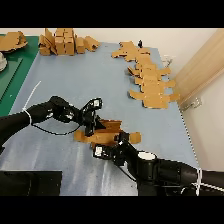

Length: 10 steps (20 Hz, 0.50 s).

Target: Fold the box.

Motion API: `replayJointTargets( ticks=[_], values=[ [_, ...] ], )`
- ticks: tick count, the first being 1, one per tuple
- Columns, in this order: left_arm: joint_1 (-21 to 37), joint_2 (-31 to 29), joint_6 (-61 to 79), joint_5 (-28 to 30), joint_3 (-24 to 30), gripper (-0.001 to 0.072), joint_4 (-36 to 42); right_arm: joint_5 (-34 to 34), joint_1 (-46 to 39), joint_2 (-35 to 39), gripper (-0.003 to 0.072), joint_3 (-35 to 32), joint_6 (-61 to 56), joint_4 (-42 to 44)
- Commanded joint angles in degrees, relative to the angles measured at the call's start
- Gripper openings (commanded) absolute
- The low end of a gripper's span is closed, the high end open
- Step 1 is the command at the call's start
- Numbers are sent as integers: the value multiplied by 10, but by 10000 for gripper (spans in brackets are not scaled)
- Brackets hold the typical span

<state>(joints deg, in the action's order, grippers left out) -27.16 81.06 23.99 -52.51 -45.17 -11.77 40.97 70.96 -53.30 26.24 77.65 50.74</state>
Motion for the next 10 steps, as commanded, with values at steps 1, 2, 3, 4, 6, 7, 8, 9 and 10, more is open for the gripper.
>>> replayJointTargets(
  ticks=[1, 2, 3, 4, 6, 7, 8, 9, 10],
  values=[
    [0, 0, 0, 0, 0, 13, 0, -8, 1, 0, 488, 2, -9, 11],
    [0, 0, 0, 0, 0, 13, 0, -12, 0, 0, 506, 2, -9, 13],
    [0, 0, 0, 0, 0, 13, 0, -9, 0, 1, 712, 2, -4, 19],
    [0, 0, 0, 0, 0, 14, 0, -9, -6, 1, 711, 2, 12, 44],
    [0, 0, 0, 0, 0, 13, 0, -4, -37, 8, 710, 2, 24, 104],
    [0, 0, 0, 0, 0, 13, 0, -2, -49, 14, 710, 2, 36, 118],
    [0, 0, 0, 0, 0, 13, 0, -2, -59, 20, 710, 2, 46, 120],
    [0, 0, 0, 0, 0, 13, 0, -2, -70, 26, 709, 1, 57, 121],
    [0, 0, 0, 0, 0, 14, 0, -2, -78, 34, 709, 0, 63, 122]
  ],
)
